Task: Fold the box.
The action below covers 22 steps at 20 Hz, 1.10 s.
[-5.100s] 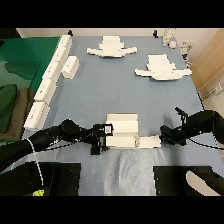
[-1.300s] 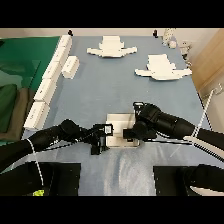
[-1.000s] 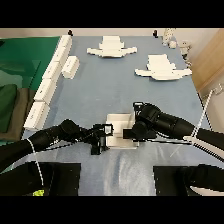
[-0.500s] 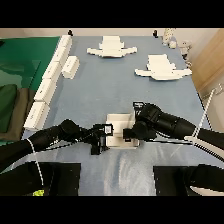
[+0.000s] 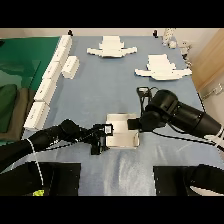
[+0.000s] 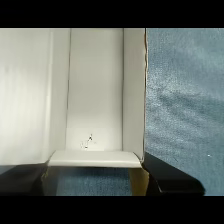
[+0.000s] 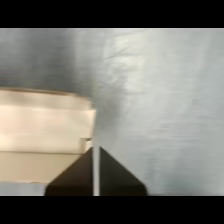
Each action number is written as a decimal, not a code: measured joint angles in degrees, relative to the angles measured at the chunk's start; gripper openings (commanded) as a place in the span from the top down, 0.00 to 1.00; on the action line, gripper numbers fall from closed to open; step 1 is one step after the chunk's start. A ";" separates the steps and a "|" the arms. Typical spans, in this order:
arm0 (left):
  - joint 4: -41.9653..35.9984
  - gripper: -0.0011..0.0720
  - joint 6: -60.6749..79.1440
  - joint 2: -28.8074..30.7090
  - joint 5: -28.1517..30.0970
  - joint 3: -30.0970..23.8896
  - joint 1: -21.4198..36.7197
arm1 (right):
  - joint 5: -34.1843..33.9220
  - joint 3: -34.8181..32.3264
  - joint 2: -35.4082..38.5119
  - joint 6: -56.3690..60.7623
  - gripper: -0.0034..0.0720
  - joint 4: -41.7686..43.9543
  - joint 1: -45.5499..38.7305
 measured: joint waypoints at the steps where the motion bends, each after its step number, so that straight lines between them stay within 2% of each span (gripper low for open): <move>1: 0.00 0.36 0.00 0.00 0.00 -0.02 0.00 | -1.25 0.22 0.33 -1.40 0.95 -1.22 -1.73; 3: 0.00 0.36 0.00 0.00 0.00 -0.02 0.00 | -1.88 0.09 0.24 -5.81 0.95 -1.09 -7.58; 5: 0.00 0.36 -0.02 0.00 0.00 -0.02 0.00 | 0.48 -0.26 -1.31 -12.98 0.95 3.89 -15.98; 7: 0.00 0.36 -0.02 0.00 0.00 0.00 0.00 | 3.72 -0.48 -4.33 -22.97 0.95 14.05 -25.40; 9: 0.00 0.36 -0.02 0.00 0.00 0.00 0.00 | 5.60 -0.55 -8.46 -34.91 0.95 27.80 -34.07; 12: 0.02 0.36 -0.02 0.00 0.00 0.00 0.00 | 3.37 0.87 -16.17 -51.08 0.95 46.16 -42.69; 16: 0.00 0.36 -0.02 0.00 0.00 -0.02 0.00 | -7.41 4.42 -25.44 -64.57 0.95 58.16 -44.85; 19: 0.00 0.36 -0.02 0.00 0.02 -0.02 0.00 | -15.19 5.73 -28.72 -71.30 0.95 61.70 -42.80; 22: 0.00 0.36 -0.02 0.00 0.00 -0.02 0.00 | -19.34 6.12 -29.07 -74.90 0.95 62.25 -40.52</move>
